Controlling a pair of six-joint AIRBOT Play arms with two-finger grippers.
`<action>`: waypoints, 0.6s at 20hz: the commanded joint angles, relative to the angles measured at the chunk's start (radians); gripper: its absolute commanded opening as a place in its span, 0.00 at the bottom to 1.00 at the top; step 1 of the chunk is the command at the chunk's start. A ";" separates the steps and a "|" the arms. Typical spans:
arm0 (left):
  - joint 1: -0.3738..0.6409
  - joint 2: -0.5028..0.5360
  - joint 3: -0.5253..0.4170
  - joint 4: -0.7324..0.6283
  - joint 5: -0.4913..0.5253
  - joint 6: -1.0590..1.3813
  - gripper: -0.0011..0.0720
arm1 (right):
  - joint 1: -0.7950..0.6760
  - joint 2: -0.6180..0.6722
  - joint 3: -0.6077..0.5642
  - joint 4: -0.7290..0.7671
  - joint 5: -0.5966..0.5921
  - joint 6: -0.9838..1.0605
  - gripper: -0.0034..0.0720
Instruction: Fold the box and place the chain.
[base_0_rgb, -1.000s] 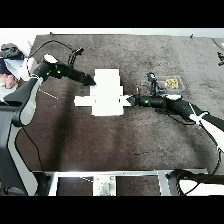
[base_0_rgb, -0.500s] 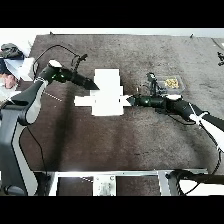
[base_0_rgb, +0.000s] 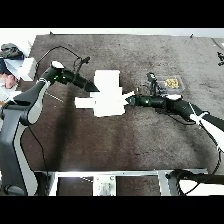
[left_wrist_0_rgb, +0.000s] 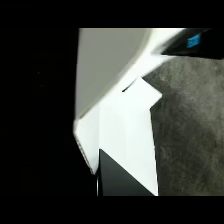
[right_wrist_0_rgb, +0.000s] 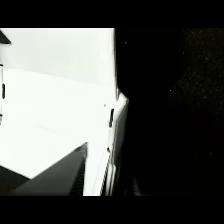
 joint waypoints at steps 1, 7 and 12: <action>0.000 0.000 0.000 -0.001 -0.023 0.079 0.03 | -0.018 0.011 0.001 -0.002 0.009 0.001 0.44; 0.000 0.001 0.000 0.000 -0.041 0.342 0.03 | -0.190 0.090 0.001 0.000 0.097 0.005 0.44; 0.000 0.004 -0.006 -0.002 -0.031 0.573 0.02 | -0.224 0.092 0.001 0.003 0.137 0.005 0.44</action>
